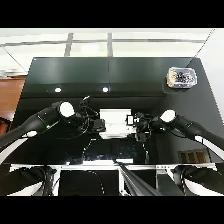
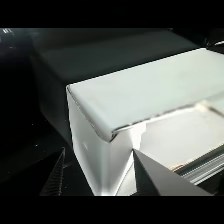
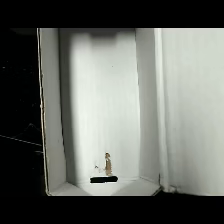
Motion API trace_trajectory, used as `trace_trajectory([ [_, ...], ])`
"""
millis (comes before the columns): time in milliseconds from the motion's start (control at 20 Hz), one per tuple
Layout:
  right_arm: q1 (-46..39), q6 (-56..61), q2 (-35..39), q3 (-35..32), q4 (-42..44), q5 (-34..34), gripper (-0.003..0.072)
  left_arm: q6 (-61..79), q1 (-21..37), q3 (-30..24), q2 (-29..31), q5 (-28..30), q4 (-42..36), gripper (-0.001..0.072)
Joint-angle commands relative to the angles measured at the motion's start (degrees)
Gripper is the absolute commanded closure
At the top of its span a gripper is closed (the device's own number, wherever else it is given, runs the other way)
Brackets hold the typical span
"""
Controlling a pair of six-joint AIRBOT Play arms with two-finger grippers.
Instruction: Fold the box and place the chain.
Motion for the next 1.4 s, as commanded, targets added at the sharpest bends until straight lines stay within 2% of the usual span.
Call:
trace_trajectory([
  [0, 0.0, 0.0, 0.0, 0.0, 0.0, 0.0, 0.0552, -1.0, -0.1, 0.0, 0.0, -0.6, 0.9, 0.0223],
  [150, 0.0, 0.0, 0.0, 0.0, 0.0, 0.0, 0.0552, -4.1, -0.7, 0.4, 0.0, -1.1, 3.2, 0.0226],
  [350, 0.0, 0.0, 0.0, 0.0, 0.0, 0.0, 0.0552, -14.4, -6.3, 5.1, -1.0, -3.6, 18.0, 0.0226],
  [550, 0.0, 0.0, 0.0, 0.0, 0.0, 0.0, 0.0552, -23.4, -12.6, 12.3, -6.4, -10.0, 31.2, 0.0226],
  [750, 0.0, 0.0, 0.0, 0.0, 0.0, 0.0, 0.0552, -28.1, -14.6, 17.3, -11.1, -14.8, 32.1, 0.0226],
  [1150, 0.0, 0.0, 0.0, 0.0, 0.0, 0.0, 0.0552, -41.7, -16.5, 18.1, -12.1, -10.7, 31.8, 0.0226],
  [1200, 0.0, 0.0, 0.0, 0.0, 0.0, 0.0, 0.0552, -42.3, -17.1, 18.1, -12.1, -10.0, 31.9, 0.0250],
  [1250, 0.0, 0.0, 0.0, 0.0, 0.0, 0.0, 0.0552, -42.4, -17.4, 18.1, -12.1, -10.1, 31.9, 0.0447],
  [1300, 0.0, 0.0, 0.0, 0.0, 0.0, 0.0, 0.0552, -42.2, -17.5, 18.1, -12.1, -10.3, 31.9, 0.0560],
  [1350, 0.0, 0.0, 0.0, 0.0, 0.0, 0.0, 0.0552, -42.2, -17.5, 18.1, -12.1, -10.7, 31.8, 0.0574],
])
